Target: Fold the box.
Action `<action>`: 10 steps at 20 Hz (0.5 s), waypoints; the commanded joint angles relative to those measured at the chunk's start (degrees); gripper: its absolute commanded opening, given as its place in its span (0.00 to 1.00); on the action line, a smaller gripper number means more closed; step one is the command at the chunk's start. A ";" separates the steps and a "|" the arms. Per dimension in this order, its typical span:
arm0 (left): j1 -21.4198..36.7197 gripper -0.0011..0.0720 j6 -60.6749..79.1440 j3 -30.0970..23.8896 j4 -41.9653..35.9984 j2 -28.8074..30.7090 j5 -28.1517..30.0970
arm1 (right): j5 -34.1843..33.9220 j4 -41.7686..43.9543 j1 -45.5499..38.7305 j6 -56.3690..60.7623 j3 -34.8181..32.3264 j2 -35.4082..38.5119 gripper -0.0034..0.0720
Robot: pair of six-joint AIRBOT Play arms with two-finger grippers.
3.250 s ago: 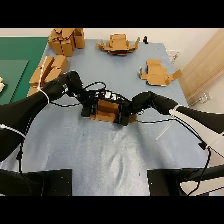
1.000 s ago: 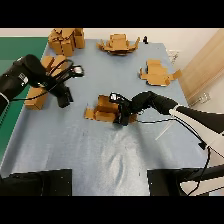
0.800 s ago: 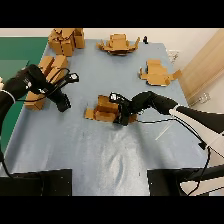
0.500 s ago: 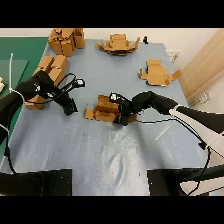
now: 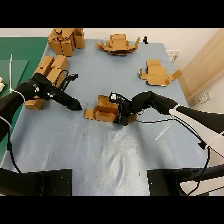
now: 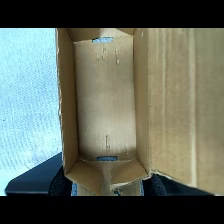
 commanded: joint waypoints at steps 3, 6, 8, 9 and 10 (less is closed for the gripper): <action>-0.87 0.03 -3.98 -0.04 -3.69 -3.58 -5.05 | 0.00 0.02 0.07 0.04 -0.04 -0.02 0.49; -0.74 0.03 -7.17 0.00 -1.53 -3.65 -1.62 | -0.04 0.02 0.07 0.17 -0.04 -0.02 0.49; -0.92 0.03 -7.17 -0.02 -1.27 -3.65 -1.62 | -0.04 0.02 0.07 0.17 -0.04 -0.02 0.49; -0.92 0.03 -7.17 0.00 -1.16 -3.65 -1.31 | -0.07 0.02 0.07 0.17 -0.04 -0.02 0.49; -0.85 0.03 -7.21 0.02 -1.16 -3.65 -0.76 | -0.22 0.02 0.07 0.17 -0.04 -0.02 0.49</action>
